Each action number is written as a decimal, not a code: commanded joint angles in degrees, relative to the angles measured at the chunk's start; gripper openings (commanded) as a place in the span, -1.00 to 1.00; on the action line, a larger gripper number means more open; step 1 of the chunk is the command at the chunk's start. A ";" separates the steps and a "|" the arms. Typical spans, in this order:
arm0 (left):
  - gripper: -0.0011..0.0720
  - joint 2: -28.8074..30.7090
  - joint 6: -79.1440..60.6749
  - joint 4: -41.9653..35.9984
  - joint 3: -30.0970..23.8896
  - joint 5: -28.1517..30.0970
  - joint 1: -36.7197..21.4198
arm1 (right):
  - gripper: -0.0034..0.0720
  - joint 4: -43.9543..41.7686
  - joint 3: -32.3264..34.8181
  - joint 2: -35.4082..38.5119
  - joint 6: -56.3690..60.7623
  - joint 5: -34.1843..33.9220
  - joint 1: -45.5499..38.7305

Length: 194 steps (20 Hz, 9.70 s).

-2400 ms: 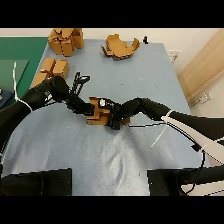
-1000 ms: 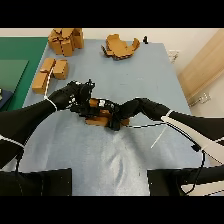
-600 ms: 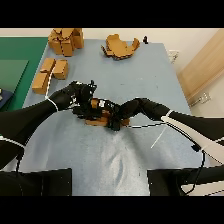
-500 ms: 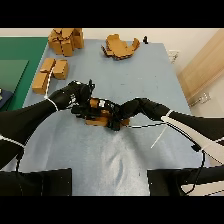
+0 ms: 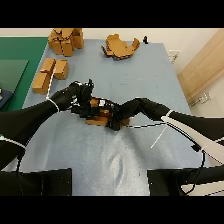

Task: Fold the box.

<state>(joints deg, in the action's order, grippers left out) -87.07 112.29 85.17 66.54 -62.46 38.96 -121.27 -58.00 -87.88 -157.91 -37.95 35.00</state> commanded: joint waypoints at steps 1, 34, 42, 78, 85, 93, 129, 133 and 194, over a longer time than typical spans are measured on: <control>-0.94 -0.04 3.65 5.44 0.11 0.26 2.47 | 0.16 -0.02 -0.07 -0.04 -0.07 0.00 -0.02; 0.82 5.51 -118.88 -47.69 -14.03 -12.41 -40.61 | 0.16 -0.42 0.04 -0.46 0.00 -0.50 0.17; 0.90 2.01 -134.09 -44.13 -12.39 2.95 -25.42 | 0.16 -0.48 0.04 -0.46 -0.02 -0.94 0.24; -0.15 -0.35 -131.78 -42.73 -10.51 0.39 -22.53 | 0.99 2.23 -0.02 2.01 4.55 -3.34 -0.74; -0.15 -0.35 -131.75 -42.71 -10.51 0.48 -22.53 | 1.00 4.26 -0.04 6.93 13.40 -17.09 -3.43; -0.15 -0.35 -131.82 -42.73 -10.51 0.59 -22.53 | -0.76 -11.10 -6.69 16.24 25.42 -15.08 -7.61; -0.15 -0.35 -130.64 -42.73 -10.51 0.98 -22.64 | 0.66 1.46 9.99 15.04 -0.85 2.69 -4.15; -0.15 -0.35 -130.64 -42.73 -10.51 1.01 -22.64 | 0.67 0.81 9.62 10.78 -1.77 6.56 -3.21; -0.15 -0.35 -130.62 -42.77 -10.51 0.98 -22.64 | -0.91 7.28 13.51 25.42 64.30 -9.25 -22.93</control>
<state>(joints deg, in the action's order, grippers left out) -87.42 -18.26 42.30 55.99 -61.36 16.34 -115.59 -48.27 -65.58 -109.65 -44.84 18.70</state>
